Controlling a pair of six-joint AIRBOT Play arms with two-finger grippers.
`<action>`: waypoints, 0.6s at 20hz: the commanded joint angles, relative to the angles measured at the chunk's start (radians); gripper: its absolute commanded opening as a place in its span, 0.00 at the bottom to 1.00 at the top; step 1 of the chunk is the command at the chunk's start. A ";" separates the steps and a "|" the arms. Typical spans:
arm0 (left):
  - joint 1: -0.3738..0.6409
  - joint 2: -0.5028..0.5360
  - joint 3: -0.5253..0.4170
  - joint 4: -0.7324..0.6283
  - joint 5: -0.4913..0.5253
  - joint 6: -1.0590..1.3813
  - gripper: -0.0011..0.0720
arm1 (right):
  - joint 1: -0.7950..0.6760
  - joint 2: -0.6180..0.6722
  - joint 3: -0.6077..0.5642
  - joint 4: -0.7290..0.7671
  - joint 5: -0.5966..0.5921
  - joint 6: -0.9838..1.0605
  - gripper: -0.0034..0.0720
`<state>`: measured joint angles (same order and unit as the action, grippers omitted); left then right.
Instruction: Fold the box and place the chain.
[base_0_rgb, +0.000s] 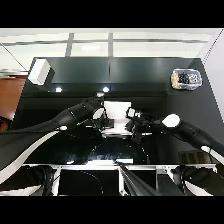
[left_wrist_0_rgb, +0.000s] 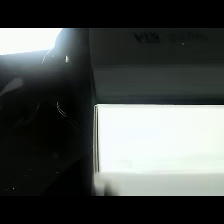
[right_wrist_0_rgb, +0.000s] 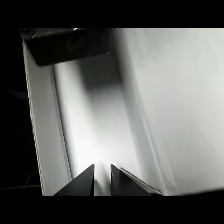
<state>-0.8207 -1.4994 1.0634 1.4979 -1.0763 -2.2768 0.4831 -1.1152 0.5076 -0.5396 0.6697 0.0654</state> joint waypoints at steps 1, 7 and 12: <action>-0.001 0.000 0.000 0.003 -0.011 0.003 0.05 | -0.109 0.107 0.014 -0.094 0.097 0.286 0.14; -0.001 0.000 0.000 0.001 -0.009 0.003 0.05 | -0.586 0.207 0.048 -0.283 0.280 0.984 0.09; -0.001 0.000 0.000 0.001 -0.009 0.003 0.05 | -0.680 0.038 0.007 -0.280 0.392 1.190 0.09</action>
<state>-0.8211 -1.4994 1.0634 1.4975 -1.0851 -2.2738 -0.1394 -0.9966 0.5270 -0.8062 0.9749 1.0767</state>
